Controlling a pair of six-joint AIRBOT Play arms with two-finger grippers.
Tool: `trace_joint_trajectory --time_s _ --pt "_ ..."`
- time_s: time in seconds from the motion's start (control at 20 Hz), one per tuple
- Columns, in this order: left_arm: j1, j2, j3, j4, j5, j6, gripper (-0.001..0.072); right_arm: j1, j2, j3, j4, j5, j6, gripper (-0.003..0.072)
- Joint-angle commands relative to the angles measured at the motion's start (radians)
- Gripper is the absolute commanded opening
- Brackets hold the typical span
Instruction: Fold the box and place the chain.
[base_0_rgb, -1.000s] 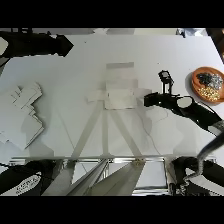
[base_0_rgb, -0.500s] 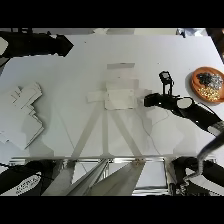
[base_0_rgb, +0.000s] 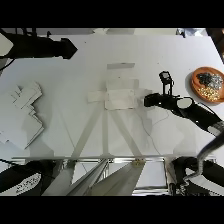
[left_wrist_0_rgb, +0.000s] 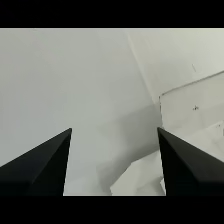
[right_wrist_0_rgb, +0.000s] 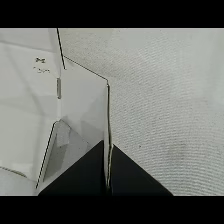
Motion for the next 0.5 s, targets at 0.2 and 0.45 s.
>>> trace_joint_trajectory --time_s 0.2,0.45 --pt "-0.008 -0.196 0.002 -0.350 -0.032 0.520 0.0682 0.001 0.000 -0.001 0.000 0.000 0.000 0.0008" --pt "0.010 -0.449 0.099 -0.433 -0.108 0.593 0.0713 0.001 0.000 0.000 0.000 0.000 0.000 0.0008"
